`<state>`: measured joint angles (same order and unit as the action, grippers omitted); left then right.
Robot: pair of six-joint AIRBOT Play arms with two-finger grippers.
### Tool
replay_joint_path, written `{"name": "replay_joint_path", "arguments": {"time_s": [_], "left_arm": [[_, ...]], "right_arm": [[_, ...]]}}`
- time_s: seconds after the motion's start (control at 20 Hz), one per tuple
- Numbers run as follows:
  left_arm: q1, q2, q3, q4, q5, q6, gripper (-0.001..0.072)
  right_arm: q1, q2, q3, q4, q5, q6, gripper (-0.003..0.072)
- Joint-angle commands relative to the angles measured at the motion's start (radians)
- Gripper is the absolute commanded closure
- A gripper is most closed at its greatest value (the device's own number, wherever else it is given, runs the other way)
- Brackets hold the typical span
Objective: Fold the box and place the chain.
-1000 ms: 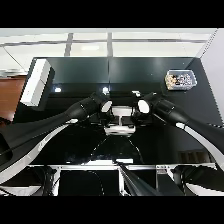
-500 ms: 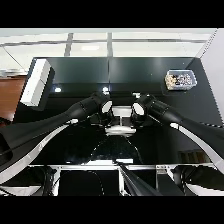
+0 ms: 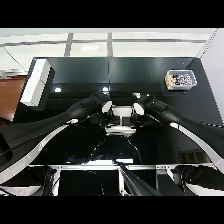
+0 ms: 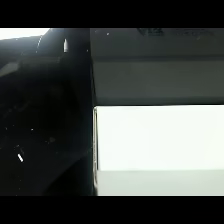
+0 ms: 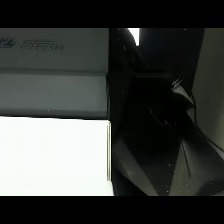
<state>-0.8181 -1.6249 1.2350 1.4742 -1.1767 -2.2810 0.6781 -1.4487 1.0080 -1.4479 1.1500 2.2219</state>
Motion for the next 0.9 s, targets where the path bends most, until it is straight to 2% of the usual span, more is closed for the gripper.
{"name": "replay_joint_path", "arguments": {"time_s": [0.0, 0.05, 0.2, 0.3, 0.4, 0.55, 0.6, 0.7, 0.75, 0.8, 0.85], "left_arm": [[0.001, 0.000, 0.001, 0.002, -0.002, 0.003, 0.0685], [0.001, 0.000, 0.001, 0.002, -0.003, 0.003, 0.0685], [0.001, 0.000, 0.001, 0.002, -0.003, 0.003, 0.0685], [0.001, 0.000, 0.001, 0.002, -0.003, 0.003, 0.0685], [0.001, 0.000, 0.001, 0.002, -0.003, 0.003, 0.0685], [0.001, 0.000, 0.001, 0.002, -0.002, 0.003, 0.0685], [0.001, 0.000, 0.001, 0.002, -0.001, 0.003, 0.0685], [0.001, 0.000, 0.001, 0.002, -0.001, 0.003, 0.0685], [0.001, 0.000, 0.001, 0.002, -0.001, 0.003, 0.0685], [0.001, 0.000, 0.001, 0.002, -0.001, 0.003, 0.0685], [0.001, 0.000, 0.001, 0.002, -0.001, 0.003, 0.0685]], "right_arm": [[-0.005, 0.008, 0.002, -0.003, -0.002, -0.008, 0.0570], [-0.005, 0.020, 0.002, -0.003, 0.002, -0.011, 0.0432], [-0.005, 0.108, 0.016, -0.005, 0.042, -0.098, 0.0429], [-0.005, 0.218, 0.031, -0.035, 0.051, -0.143, 0.0429], [-0.005, 0.333, 0.037, -0.223, 0.046, -0.147, 0.0430], [-0.067, 0.387, 0.035, -0.677, 0.032, -0.148, 0.0430], [-0.123, 0.382, 0.023, -0.741, -0.029, -0.149, 0.0430], [-0.285, 0.363, -0.021, -0.724, -0.224, -0.150, 0.0414], [-0.363, 0.340, -0.035, -0.682, -0.294, -0.134, 0.0195], [-0.441, 0.304, -0.036, -0.596, -0.341, -0.129, 0.0030], [-0.519, 0.258, -0.035, -0.486, -0.390, -0.144, 0.0031]]}}
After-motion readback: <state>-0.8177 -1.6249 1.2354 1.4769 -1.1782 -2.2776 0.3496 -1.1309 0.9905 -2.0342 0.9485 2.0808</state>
